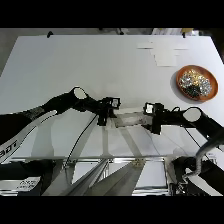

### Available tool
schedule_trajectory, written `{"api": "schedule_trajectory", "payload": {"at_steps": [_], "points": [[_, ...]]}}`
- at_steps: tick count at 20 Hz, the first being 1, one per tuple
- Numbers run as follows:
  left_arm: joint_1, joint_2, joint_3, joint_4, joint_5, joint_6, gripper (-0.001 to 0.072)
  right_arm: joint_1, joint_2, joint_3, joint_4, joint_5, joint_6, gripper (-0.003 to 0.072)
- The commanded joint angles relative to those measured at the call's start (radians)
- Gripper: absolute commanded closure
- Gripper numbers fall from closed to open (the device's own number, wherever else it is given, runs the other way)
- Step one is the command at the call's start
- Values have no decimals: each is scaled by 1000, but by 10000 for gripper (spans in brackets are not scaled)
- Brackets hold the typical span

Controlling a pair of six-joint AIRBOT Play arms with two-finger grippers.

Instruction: Fold the box and place the chain.

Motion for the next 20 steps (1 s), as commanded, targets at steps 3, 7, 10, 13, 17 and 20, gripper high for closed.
{"api": "schedule_trajectory", "payload": {"at_steps": [3,7,10,13,17,20], "points": [[0,1,1,0,0,0,699,-16,-89,0,149,8,-218,32],[0,1,1,0,0,0,699,-16,-134,0,156,37,-237,34],[0,1,1,0,0,0,699,-16,-134,0,156,84,-234,35],[0,1,1,0,0,0,699,-16,-134,0,135,109,-216,38],[0,1,1,0,0,0,699,-16,-134,0,122,114,-207,149],[0,1,1,0,1,0,699,-16,-139,0,123,113,-208,148]]}}
